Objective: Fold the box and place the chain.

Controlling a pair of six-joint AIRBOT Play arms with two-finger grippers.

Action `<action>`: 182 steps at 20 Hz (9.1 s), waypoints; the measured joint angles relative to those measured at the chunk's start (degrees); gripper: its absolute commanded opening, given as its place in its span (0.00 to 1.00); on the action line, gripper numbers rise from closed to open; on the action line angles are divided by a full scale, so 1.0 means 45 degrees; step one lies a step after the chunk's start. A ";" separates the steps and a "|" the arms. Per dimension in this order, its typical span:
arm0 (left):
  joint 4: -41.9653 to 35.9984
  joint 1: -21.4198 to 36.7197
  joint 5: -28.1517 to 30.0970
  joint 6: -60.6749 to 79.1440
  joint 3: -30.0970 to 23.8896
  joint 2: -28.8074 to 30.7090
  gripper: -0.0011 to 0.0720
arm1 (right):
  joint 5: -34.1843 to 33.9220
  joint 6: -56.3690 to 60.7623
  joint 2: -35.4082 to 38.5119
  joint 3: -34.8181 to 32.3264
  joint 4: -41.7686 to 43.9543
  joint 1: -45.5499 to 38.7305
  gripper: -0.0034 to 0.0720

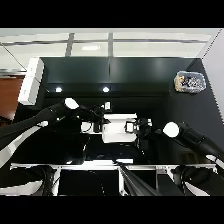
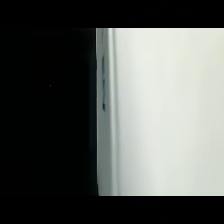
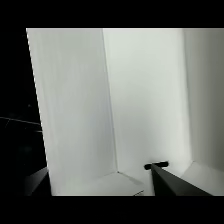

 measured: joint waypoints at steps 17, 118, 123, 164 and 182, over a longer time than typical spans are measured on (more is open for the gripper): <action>0.0083 0.0000 0.0010 0.0000 0.0000 0.0000 0.06 | 0.0209 -0.2205 0.0121 0.0845 0.2569 -0.2317 0.96; 0.4022 0.1802 -0.1248 -0.8597 0.0617 0.4012 0.10 | 0.0607 -0.6795 -0.2905 0.0874 0.4002 -0.2613 0.31; 0.4823 0.1676 -0.3016 -0.5280 -0.0476 0.3774 0.93 | 0.0602 -0.6795 -0.2905 0.0874 0.4007 -0.2613 0.31; 0.3288 0.0306 -0.1229 -0.6873 -0.0835 0.3308 0.05 | 0.0588 -0.6795 -0.2905 0.0874 0.4012 -0.2608 0.31; 0.2982 0.6091 -0.2783 -1.9783 -0.3691 0.3133 0.05 | 0.0593 -0.6795 -0.2905 0.0874 0.4012 -0.2608 0.31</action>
